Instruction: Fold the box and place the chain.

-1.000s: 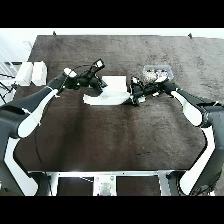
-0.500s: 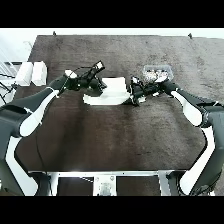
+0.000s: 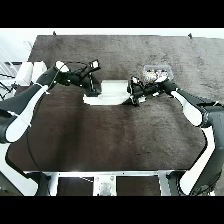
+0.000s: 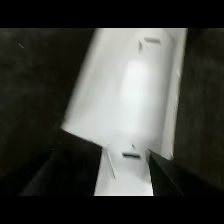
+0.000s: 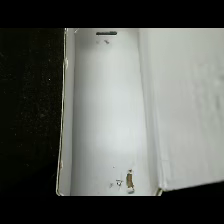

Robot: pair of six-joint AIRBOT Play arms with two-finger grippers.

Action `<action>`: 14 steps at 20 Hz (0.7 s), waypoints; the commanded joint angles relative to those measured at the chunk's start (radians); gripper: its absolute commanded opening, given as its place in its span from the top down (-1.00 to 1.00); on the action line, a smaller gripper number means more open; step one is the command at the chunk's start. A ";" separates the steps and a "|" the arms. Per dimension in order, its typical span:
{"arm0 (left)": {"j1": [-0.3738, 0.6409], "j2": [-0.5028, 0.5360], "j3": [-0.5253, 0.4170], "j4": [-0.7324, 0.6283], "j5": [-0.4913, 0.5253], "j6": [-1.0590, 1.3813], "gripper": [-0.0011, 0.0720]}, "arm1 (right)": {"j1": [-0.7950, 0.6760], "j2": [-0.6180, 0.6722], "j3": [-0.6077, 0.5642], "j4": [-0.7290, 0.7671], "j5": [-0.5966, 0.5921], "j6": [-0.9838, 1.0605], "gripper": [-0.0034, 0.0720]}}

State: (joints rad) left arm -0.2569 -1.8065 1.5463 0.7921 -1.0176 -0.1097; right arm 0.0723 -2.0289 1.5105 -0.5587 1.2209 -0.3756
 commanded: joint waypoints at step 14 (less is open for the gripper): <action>-0.048 -0.051 -0.007 0.089 -0.016 0.039 -0.78 | 0.001 0.001 0.000 0.000 0.000 0.000 -0.20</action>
State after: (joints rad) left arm -0.3042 -1.8469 1.5425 0.9405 -1.0325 -0.1032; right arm 0.0723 -2.0285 1.5105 -0.5587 1.2209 -0.3756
